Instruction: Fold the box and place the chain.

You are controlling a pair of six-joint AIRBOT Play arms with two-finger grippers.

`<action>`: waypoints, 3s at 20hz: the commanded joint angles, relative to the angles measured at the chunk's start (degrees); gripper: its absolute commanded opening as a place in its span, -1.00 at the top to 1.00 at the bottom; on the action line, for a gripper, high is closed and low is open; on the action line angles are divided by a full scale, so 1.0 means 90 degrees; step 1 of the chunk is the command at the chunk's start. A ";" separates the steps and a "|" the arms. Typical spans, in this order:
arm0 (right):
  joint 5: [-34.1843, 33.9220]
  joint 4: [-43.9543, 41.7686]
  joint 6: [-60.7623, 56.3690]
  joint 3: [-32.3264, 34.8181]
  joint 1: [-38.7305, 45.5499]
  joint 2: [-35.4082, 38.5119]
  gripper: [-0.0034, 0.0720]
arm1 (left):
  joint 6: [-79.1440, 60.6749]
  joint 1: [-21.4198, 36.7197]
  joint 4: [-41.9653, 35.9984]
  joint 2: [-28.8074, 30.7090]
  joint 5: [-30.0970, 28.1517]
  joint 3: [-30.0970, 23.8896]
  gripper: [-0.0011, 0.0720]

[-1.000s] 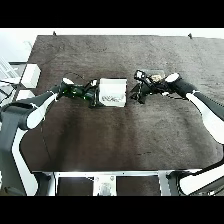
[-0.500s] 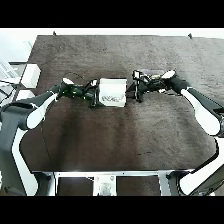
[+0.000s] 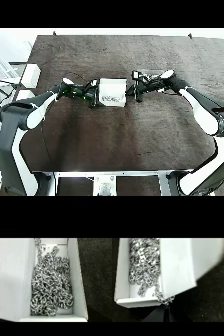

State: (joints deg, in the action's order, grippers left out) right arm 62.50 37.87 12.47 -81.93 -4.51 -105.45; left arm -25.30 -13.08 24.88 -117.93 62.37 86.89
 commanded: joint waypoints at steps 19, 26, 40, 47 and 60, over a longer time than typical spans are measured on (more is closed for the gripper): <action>0.0476 -0.0214 -0.1270 -0.0323 -0.0770 0.0857 0.88 | -0.0005 0.0002 0.0000 0.0000 0.0010 -0.0002 -0.09; -0.0015 -0.0211 -0.1290 -0.0321 -0.0714 0.0505 0.87 | -0.0005 0.0002 0.0000 0.0000 0.0010 -0.0002 -0.09; 0.0376 -0.0777 -0.2016 -0.0328 -0.0406 0.1450 0.20 | -0.0005 0.0002 0.0000 0.0000 0.0019 -0.0002 -0.09; -0.0755 -0.2310 -0.2662 -0.0731 0.0318 0.1251 0.61 | -0.0007 0.0002 0.0000 0.0000 0.0015 -0.0002 -0.09; 0.0408 -0.1518 -0.2727 -0.0831 -0.0080 -0.0313 0.87 | -0.0005 0.0002 0.0000 0.0000 0.0015 -0.0002 -0.09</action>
State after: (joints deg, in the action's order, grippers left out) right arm 61.52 19.33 -10.50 -89.34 -3.68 -106.96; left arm -25.34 -13.08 24.88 -117.93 62.52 86.89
